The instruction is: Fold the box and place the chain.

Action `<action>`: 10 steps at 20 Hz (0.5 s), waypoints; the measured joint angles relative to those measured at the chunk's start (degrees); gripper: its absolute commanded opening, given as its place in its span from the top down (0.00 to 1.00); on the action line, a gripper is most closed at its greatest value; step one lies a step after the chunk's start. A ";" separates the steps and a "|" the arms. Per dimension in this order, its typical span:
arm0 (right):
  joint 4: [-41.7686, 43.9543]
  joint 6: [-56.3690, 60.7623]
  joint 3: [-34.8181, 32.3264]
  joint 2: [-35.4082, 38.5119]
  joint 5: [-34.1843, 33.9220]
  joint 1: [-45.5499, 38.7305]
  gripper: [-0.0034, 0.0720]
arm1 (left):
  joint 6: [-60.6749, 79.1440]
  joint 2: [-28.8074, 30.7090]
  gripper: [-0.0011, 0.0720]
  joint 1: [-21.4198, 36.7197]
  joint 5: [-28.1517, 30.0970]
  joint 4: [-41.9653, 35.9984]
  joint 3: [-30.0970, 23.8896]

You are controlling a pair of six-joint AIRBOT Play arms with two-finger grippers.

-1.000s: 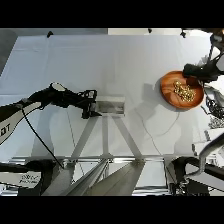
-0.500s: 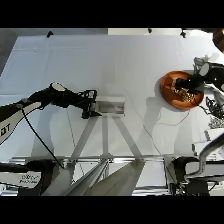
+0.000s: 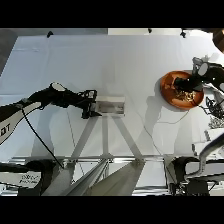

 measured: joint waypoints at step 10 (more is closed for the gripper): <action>0.59 -16.70 0.00 18.27 7.19 -0.02 0.95 | 0.00 0.00 0.61 0.00 0.02 0.00 0.00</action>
